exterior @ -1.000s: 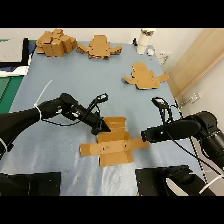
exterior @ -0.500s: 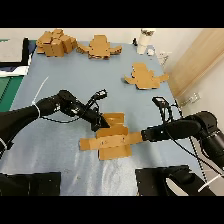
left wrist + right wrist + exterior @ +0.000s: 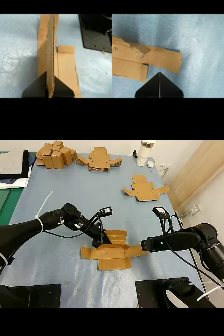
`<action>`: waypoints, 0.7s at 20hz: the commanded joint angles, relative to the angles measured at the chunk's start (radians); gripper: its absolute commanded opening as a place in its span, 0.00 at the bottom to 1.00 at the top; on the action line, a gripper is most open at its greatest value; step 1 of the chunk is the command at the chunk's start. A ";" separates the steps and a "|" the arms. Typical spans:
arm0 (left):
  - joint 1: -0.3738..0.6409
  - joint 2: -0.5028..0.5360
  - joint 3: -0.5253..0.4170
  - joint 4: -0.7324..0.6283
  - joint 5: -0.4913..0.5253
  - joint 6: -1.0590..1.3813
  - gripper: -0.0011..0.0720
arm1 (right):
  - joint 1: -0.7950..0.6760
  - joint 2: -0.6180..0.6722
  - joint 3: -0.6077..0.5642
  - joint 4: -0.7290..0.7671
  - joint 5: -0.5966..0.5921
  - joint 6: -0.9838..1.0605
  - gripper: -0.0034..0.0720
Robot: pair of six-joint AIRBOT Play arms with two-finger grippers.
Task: Fold the box.
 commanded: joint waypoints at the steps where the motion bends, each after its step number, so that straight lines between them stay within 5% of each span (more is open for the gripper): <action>1: -0.005 -0.001 -0.001 0.020 0.002 -0.007 0.03 | 0.000 0.000 0.001 0.000 0.003 0.000 0.05; 14: -0.003 -0.001 -0.001 0.020 -0.003 0.000 0.03 | 0.000 0.000 0.001 0.001 0.003 0.000 0.05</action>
